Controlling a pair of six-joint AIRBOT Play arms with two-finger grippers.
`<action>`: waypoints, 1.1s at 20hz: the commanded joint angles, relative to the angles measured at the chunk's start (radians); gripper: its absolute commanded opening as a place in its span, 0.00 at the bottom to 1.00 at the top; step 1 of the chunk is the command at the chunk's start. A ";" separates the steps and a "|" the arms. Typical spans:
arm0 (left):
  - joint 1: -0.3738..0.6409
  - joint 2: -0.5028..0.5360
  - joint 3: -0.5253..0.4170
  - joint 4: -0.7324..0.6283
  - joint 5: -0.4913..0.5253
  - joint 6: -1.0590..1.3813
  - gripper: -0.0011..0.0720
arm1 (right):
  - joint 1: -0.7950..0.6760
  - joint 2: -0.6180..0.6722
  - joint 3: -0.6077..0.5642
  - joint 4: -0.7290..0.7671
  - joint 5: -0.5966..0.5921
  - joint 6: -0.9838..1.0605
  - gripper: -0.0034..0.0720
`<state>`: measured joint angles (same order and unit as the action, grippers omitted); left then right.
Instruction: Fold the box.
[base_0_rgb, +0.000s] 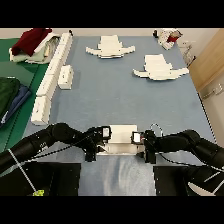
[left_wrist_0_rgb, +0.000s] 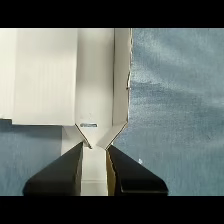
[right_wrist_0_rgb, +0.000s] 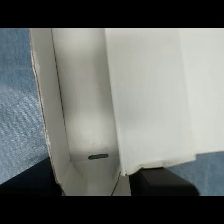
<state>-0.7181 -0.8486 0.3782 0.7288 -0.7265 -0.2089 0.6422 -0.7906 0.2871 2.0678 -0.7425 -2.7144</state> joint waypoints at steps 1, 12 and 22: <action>-0.029 -0.026 0.000 -0.020 0.021 0.016 0.32 | 0.001 0.000 0.000 0.000 0.000 0.000 0.64; -0.031 -0.060 0.000 -0.192 0.099 0.113 0.09 | 0.001 0.000 0.000 0.000 0.000 0.000 0.64; -0.030 -0.111 0.000 -0.257 0.099 0.160 0.67 | 0.001 0.000 0.000 0.000 0.000 0.000 0.64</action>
